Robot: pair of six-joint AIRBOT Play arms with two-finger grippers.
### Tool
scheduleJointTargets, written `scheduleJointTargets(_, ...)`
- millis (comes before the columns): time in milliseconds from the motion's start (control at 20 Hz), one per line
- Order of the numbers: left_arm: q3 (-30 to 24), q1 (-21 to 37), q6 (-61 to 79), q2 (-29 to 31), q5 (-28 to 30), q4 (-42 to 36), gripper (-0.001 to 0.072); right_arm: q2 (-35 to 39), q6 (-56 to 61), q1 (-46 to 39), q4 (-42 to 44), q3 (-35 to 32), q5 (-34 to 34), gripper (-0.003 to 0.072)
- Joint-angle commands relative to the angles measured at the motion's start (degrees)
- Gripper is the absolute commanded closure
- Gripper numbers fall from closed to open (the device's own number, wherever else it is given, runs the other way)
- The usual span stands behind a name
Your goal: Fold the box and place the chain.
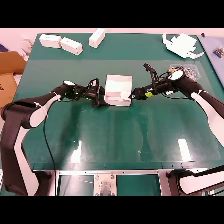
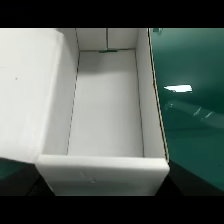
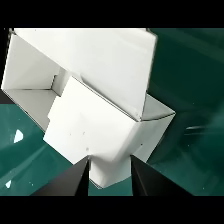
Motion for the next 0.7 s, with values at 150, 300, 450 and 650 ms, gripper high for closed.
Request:
scheduleJointTargets(150,0.00,0.00,0.02,0.00,-0.09,-0.02,0.0352,-0.02,1.36,1.53,-0.94,-0.02,-3.17,0.0353)
scheduleJointTargets(300,0.00,0.00,0.02,0.00,-0.11,-0.02,0.0352,-0.02,3.82,2.84,-3.37,0.00,-4.81,0.0353)
scheduleJointTargets(450,0.00,0.00,0.02,0.00,-0.11,-0.02,0.0352,-0.02,6.99,4.15,-7.04,0.09,-5.75,0.0352)
scheduleJointTargets(650,0.00,0.00,0.00,0.00,-0.09,-0.02,0.0352,-0.02,10.23,5.18,-8.46,0.20,-6.16,0.0351)
